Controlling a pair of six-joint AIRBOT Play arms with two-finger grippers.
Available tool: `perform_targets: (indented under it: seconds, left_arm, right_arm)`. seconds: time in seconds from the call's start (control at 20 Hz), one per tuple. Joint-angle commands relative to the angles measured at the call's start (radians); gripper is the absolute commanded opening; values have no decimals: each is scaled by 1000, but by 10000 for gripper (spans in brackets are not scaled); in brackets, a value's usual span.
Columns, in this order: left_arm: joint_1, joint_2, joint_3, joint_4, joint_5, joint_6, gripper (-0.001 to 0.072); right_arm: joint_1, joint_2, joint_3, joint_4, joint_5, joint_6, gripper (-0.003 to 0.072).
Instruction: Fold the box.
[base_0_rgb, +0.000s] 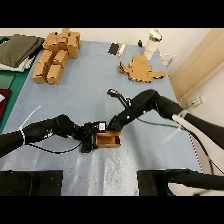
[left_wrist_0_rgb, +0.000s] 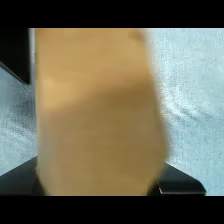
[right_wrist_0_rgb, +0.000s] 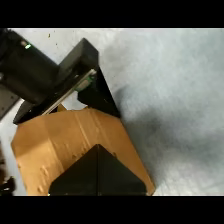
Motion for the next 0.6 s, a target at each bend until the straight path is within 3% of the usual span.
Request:
perform_targets:
  seconds: [0.0, 0.15, 0.4, 0.45, 0.5, 0.55]
  left_arm:
    - [0, 0, 1, 0, 0, 0, 321]
    - [0, 0, 1, 0, 0, 0, 321]
    - [0, 0, 1, 0, 0, 0, 321]
    - [0, 0, 1, 0, 0, 0, 321]
    - [0, 0, 1, 0, 0, 0, 321]
    - [0, 0, 1, 0, 0, 0, 321]
  right_arm:
    - [137, 190, -141, -141, 259, -37, 3]
    - [232, 304, -223, -297, 382, -33, 3]
    - [304, 352, -300, -339, 484, -97, 19]
    - [319, 356, -303, -351, 493, -128, 118]
    - [334, 364, -309, -352, 502, -167, 271]
    - [345, 377, -316, -352, 507, -189, 318]
